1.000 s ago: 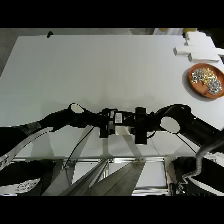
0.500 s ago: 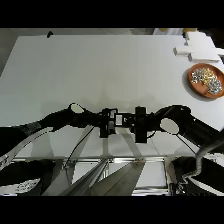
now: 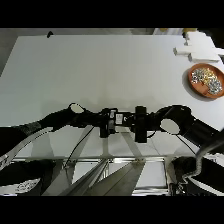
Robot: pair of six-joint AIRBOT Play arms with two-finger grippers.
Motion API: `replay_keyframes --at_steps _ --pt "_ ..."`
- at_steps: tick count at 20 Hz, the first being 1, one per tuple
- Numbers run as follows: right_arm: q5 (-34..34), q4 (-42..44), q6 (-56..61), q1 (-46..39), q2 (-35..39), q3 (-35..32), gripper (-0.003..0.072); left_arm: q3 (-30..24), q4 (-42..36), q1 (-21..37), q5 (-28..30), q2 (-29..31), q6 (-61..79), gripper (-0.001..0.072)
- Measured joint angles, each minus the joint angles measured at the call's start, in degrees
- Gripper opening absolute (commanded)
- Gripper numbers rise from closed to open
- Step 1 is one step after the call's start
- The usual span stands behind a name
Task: Fold the box and place the chain.
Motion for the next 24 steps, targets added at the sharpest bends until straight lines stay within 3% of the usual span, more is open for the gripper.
replay_keyframes --at_steps 24 --pt "-4.79 0.66 2.80 -2.23 1.31 -2.67 0.0101 0.02 -0.11 0.04 0.13 0.00 0.04 0.0220"
